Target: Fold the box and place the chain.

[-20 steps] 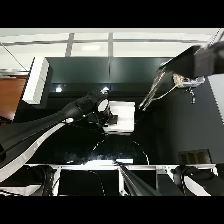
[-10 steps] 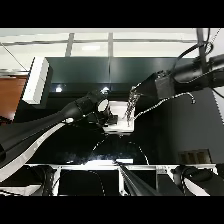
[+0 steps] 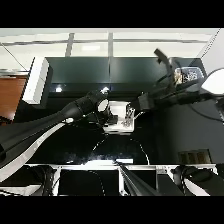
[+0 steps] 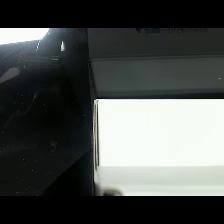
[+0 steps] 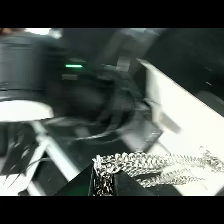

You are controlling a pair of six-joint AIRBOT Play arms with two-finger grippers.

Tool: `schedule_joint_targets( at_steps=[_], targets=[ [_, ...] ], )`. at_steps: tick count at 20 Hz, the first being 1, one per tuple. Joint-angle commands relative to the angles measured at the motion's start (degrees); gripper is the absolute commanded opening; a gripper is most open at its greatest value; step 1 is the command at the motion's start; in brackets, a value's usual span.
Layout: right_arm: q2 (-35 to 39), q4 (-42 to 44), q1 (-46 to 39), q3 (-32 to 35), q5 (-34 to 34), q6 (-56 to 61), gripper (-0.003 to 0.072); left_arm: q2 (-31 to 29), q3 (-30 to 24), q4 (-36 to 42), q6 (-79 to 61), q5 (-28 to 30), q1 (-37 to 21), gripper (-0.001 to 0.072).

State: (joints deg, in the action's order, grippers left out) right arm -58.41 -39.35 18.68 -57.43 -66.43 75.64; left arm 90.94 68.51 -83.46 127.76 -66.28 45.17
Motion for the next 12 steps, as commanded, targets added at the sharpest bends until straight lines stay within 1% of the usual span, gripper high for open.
schedule_joint_targets(
  at_steps=[1, 3, 4, 5, 6, 7, 10, 11, 12],
  targets=[
    [-1.81, -1.20, 0.09, 9.27, 10.12, 0.02, 0.0015, 0.00, 0.02, -0.02, 0.00, 0.04, -0.04, 0.0030],
    [-4.02, -1.18, 0.98, 11.76, 13.20, 0.02, 0.0016, 0.00, 0.02, -0.02, 0.00, 0.04, -0.04, 0.0030],
    [-5.22, -1.44, 1.60, 11.98, 13.88, 0.02, 0.0019, 0.00, 0.02, -0.04, 0.00, 0.04, -0.04, 0.0030],
    [-6.10, -1.38, 1.84, 11.98, 14.03, 0.04, 0.0067, 0.00, 0.02, -0.04, 0.00, 0.09, -0.04, 0.0030],
    [-6.34, -1.62, 1.60, 11.98, 13.99, 0.02, 0.0355, 0.00, 0.02, -0.04, 0.00, 0.07, -0.04, 0.0030],
    [-6.14, -1.92, 0.48, 11.78, 13.18, -0.07, 0.0433, 0.00, 0.02, -0.02, 0.00, 0.07, -0.04, 0.0030],
    [-3.74, -4.81, -7.45, 9.53, 7.54, -2.82, 0.0433, 0.00, 0.02, -0.04, 0.00, 0.07, -0.04, 0.0030],
    [-1.66, -6.19, -11.19, 9.49, 6.80, -4.22, 0.0433, 0.00, 0.02, -0.02, 0.00, 0.04, -0.04, 0.0030],
    [0.35, -9.53, -14.84, 9.53, 6.38, -5.55, 0.0433, 0.00, 0.02, -0.02, 0.00, 0.02, -0.04, 0.0030]
  ],
)
